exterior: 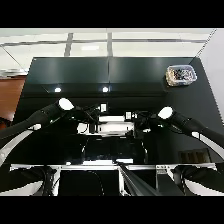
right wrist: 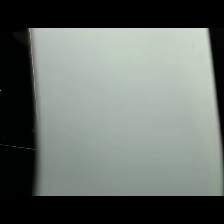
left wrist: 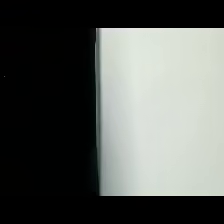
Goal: Fold the box and place the chain.
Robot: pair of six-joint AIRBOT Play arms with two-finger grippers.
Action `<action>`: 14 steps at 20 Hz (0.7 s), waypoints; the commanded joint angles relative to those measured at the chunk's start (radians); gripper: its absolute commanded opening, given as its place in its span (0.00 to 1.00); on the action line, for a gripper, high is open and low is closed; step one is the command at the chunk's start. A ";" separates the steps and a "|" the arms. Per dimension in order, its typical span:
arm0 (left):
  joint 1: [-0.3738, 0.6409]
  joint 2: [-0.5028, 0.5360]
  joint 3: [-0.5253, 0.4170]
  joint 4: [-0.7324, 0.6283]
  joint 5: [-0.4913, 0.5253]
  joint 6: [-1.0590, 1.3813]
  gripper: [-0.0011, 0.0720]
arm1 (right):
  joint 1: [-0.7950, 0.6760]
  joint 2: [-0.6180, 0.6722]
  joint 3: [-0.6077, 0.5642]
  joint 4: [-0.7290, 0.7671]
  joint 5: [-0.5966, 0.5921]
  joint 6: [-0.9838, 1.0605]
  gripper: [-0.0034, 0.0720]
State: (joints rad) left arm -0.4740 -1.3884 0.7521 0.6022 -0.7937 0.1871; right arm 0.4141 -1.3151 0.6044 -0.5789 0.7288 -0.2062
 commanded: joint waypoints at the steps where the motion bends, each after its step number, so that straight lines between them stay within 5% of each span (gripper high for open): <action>1: 0.001 0.003 0.001 0.006 -0.003 -0.044 0.26 | 0.000 -0.001 0.000 -0.001 0.000 0.000 0.69; 3: 0.001 0.012 0.017 0.064 -0.021 -0.107 0.74 | 0.000 -0.001 0.000 -0.001 0.000 0.000 0.69; 4: 0.003 0.023 0.028 0.106 -0.032 -0.163 0.87 | 0.000 -0.001 0.000 -0.001 0.000 0.000 0.69; 5: 0.007 0.040 0.041 0.165 -0.056 -0.233 0.91 | 0.000 -0.001 0.000 -0.001 0.000 0.000 0.69; 9: 0.072 0.160 0.055 0.385 -0.193 -0.476 0.90 | 0.000 -0.001 0.000 -0.001 0.001 0.000 0.69; 12: 0.159 0.235 0.055 0.410 -0.315 -0.602 0.86 | 0.000 -0.001 0.000 -0.001 0.000 0.000 0.69; 13: 0.183 0.251 0.055 0.409 -0.353 -0.655 0.73 | 0.000 -0.001 0.000 -0.001 0.000 0.000 0.69; 14: 0.200 0.258 0.055 0.404 -0.394 -0.695 0.44 | 0.000 -0.001 0.000 -0.001 0.001 0.000 0.69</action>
